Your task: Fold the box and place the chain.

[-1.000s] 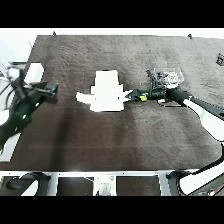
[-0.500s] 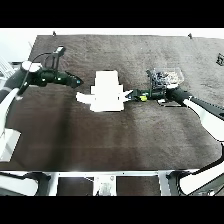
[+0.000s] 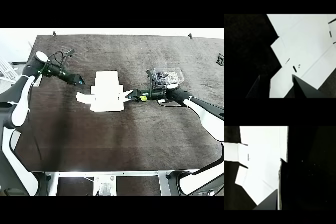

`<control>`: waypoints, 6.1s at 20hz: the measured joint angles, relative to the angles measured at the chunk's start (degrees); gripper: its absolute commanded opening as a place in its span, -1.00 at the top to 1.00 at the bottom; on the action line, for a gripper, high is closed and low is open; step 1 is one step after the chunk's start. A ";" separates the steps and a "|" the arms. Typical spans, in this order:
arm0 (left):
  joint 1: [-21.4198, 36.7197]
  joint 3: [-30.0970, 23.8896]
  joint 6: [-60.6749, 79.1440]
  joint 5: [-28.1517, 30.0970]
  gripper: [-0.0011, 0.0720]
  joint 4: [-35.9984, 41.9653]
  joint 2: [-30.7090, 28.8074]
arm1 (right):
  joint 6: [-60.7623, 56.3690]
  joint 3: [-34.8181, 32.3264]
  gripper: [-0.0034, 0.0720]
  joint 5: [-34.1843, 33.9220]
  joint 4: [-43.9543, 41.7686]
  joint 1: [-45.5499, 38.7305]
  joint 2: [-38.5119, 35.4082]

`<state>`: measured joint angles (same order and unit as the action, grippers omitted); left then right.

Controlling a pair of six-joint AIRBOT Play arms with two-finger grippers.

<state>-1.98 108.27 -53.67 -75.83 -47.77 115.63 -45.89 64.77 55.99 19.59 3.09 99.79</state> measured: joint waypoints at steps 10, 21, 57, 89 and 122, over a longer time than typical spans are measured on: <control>-0.11 5.53 2.64 -1.01 -0.37 10.99 7.50 | 0.02 0.00 0.88 0.00 1.14 -0.02 0.00; -2.60 7.91 2.73 -0.26 -0.37 11.52 10.69 | 0.02 0.00 0.88 0.00 1.25 -0.02 0.00; -5.33 8.92 -0.72 -2.62 -0.35 4.24 10.58 | 0.00 0.00 0.88 1.53 0.98 -0.02 0.00; -5.40 8.83 0.46 -2.97 0.04 16.04 12.66 | 0.02 0.00 0.88 1.70 0.37 -1.46 0.00; -5.40 -7.87 58.64 -1.33 0.93 32.39 8.20 | 19.32 -1.11 -0.11 2.12 -15.96 -14.91 -2.36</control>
<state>-7.38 100.40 4.97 -77.17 -15.38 123.83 -26.57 63.66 58.11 3.64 -11.81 97.43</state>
